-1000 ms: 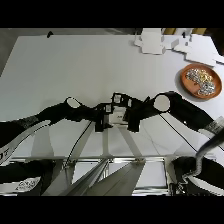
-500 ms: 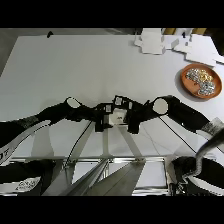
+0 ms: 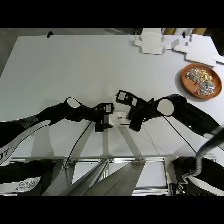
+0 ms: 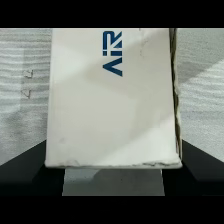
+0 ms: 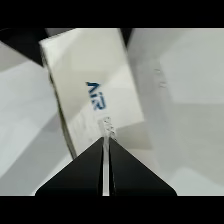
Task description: Fold the box and place the chain.
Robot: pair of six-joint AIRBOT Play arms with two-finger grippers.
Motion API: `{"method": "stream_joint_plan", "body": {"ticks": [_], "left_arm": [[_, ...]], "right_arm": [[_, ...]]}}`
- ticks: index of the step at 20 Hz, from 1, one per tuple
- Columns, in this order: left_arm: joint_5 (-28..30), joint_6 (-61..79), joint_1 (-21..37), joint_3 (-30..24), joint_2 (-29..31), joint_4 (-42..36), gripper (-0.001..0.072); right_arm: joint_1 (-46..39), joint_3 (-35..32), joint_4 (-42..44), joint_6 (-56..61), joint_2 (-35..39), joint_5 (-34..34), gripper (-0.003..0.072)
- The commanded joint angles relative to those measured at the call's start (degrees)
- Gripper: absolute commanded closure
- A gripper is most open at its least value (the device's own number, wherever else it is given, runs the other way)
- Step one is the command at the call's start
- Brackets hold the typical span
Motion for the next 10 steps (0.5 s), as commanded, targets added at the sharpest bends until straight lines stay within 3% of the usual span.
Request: {"method": "stream_joint_plan", "body": {"ticks": [1, 5, 10], "left_arm": [[0.0, 0.1, 0.0, 0.0, 0.0, 0.0, 0.0557], [0.0, 0.1, 0.0, 0.0, 0.0, 0.0, 0.0557], [0.0, 0.1, 0.0, 0.0, 0.0, 0.0, 0.0557]], "right_arm": [[-3.7, 0.7, -11.0, 16.4, 4.2, 2.1, 0.0651], [-15.5, 0.6, -18.1, 33.3, 4.1, 12.3, 0.0652], [-26.3, -4.5, -20.5, 47.1, 4.0, 14.9, 0.0669]]}}
